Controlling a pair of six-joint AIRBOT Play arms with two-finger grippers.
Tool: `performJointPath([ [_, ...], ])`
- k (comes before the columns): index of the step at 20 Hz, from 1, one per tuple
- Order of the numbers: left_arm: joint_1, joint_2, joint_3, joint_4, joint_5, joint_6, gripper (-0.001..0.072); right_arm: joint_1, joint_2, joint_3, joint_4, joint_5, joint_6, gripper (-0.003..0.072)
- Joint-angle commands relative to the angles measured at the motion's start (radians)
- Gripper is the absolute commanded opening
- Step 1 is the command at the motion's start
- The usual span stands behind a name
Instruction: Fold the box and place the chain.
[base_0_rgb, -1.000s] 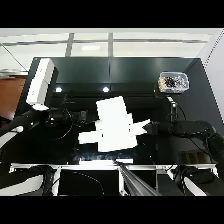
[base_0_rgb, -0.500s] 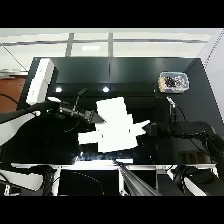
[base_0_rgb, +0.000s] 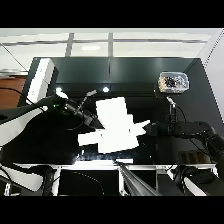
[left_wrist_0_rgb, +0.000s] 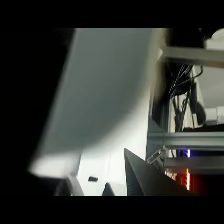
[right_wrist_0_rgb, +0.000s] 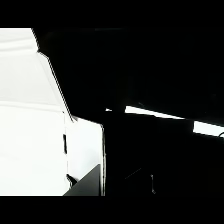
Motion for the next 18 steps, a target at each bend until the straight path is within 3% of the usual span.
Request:
performJointPath([
  [1,-0.014,-0.002,0.008,0.051,0.039,0.01,0.0355,0.001,0.001,-0.001,-0.006,0.0,0.005,0.0024],
  [2,-0.014,-0.002,0.01,0.051,0.043,0.01,0.0345,0.001,0.001,-0.001,-0.006,0.0,0.006,0.0024],
  [4,-0.013,-0.002,0.013,0.05,0.055,0.01,0.0219,0.001,0.001,-0.001,-0.006,0.0,0.007,0.0024],
  [10,-0.014,-0.002,0.013,-0.046,0.089,0.01,0.022,0.001,0.001,-0.001,-0.006,-0.006,0.007,0.0024],
  [14,-0.018,-0.005,0.013,-0.038,0.091,0.01,0.0211,0.002,0.001,-0.001,-0.006,-0.006,0.015,0.0024],
  [15,-0.018,-0.005,0.014,-0.034,0.09,0.01,0.0096,0.002,0.001,-0.001,-0.006,-0.006,0.015,0.0024],
  [16,-0.018,-0.005,0.014,-0.029,0.086,0.01,0.003,0.002,0.001,-0.001,-0.006,-0.006,0.015,0.0025],
  [17,-0.018,-0.005,0.014,-0.018,0.08,0.01,0.003,0.001,0.001,-0.001,-0.006,-0.006,0.016,0.0025],
  [18,-0.018,-0.005,0.014,-0.001,0.068,0.01,0.003,0.001,0.001,0.0,0.002,-0.01,0.024,0.0147],
])
